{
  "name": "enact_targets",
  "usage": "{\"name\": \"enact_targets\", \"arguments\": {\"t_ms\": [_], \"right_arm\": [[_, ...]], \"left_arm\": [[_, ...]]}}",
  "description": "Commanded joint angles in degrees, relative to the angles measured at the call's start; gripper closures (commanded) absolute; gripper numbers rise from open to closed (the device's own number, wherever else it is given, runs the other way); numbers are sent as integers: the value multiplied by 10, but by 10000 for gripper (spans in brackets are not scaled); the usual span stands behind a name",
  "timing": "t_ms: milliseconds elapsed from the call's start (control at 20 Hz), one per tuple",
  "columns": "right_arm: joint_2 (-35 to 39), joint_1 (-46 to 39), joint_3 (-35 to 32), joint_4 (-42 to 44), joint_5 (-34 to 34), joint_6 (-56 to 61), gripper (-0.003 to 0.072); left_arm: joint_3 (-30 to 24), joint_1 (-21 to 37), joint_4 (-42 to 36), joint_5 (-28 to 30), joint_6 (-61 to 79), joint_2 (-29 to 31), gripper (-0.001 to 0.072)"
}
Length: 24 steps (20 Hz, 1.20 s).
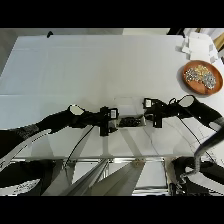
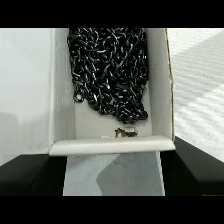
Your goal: Fold the box and place the chain.
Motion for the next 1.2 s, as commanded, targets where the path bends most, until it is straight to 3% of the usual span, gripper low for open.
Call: {"name": "enact_targets", "arguments": {"t_ms": [0,100,200,250,500,850,1150], "right_arm": [[0,1,0,16,2,-7,521],[0,1,0,16,4,-7,558],[0,1,0,8,13,-7,663],[0,1,0,1,14,-7,672],[17,0,0,-45,12,-6,679],[148,0,0,-70,36,43,679],[243,0,0,-51,102,89,679]], "left_arm": [[0,0,0,0,0,0,459],[0,0,0,0,0,0,459],[0,0,0,0,0,0,459],[0,0,0,0,0,0,459],[0,0,0,0,0,0,459],[0,0,0,0,0,0,459],[0,0,0,0,0,0,459]]}}
